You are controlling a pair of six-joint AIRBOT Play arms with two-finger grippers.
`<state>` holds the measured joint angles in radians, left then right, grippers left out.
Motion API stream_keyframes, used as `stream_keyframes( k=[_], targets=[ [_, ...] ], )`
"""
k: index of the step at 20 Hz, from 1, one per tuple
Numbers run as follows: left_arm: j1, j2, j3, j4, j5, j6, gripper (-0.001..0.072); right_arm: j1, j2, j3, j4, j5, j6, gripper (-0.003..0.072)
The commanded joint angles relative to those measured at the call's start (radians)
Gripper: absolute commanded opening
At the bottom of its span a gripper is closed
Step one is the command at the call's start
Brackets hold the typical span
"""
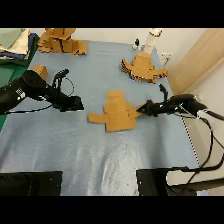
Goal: Fold the box.
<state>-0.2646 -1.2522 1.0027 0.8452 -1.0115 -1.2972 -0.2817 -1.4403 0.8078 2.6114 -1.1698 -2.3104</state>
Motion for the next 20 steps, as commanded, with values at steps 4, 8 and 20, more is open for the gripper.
stream_keyframes(
  k=[4, 8, 20],
  targets=[
    [0.081, -0.001, -0.069, -0.073, -0.041, 0.077, 0.0466, 0.314, 0.347, -0.409, 0.067, 0.253, -0.042, 0.0002],
    [0.085, -0.039, -0.159, -0.177, -0.022, 0.15, 0.0466, 0.446, 0.512, -0.442, 0.059, 0.324, -0.042, 0.0001],
    [0.084, -0.183, -0.2, -0.358, -0.01, 0.331, 0.0464, 0.54, 0.65, -0.51, 0.059, 0.403, -0.043, 0.0002]
  ],
)
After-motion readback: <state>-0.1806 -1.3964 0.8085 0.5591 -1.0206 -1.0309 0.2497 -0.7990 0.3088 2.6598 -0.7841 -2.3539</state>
